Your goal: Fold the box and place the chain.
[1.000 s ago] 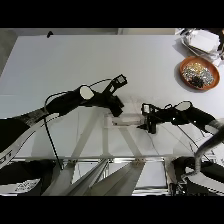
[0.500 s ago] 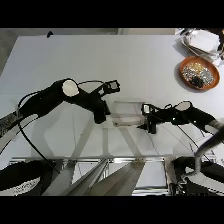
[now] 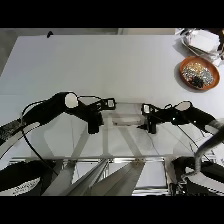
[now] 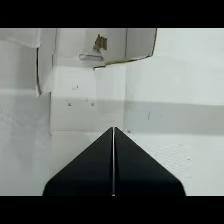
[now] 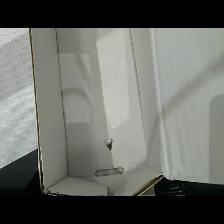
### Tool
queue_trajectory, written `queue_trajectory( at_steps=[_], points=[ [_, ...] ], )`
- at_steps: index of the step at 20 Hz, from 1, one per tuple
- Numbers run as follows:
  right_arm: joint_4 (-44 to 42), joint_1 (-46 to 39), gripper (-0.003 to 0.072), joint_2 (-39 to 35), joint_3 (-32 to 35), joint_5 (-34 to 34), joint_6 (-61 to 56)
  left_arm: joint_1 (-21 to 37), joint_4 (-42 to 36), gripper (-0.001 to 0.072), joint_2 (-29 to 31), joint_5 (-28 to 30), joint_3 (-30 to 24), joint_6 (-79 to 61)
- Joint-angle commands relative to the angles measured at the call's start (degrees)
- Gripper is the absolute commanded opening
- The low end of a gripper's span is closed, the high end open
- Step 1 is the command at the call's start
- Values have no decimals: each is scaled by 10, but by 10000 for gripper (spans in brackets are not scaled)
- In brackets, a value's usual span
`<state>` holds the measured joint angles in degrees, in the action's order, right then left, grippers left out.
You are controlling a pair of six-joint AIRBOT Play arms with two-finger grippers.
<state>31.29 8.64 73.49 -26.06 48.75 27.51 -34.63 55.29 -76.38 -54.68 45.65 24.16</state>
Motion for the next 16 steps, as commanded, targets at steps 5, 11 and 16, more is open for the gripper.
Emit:
queue_trajectory(
  at_steps=[5,11,16],
  points=[
    [0,0,321,0,0,0,0,-1,9,337,0,135,-11,-58],
    [0,0,321,0,0,0,0,-26,11,456,-21,143,-11,-193],
    [0,0,321,0,0,0,0,-48,8,511,-39,196,-11,-188]
  ],
)
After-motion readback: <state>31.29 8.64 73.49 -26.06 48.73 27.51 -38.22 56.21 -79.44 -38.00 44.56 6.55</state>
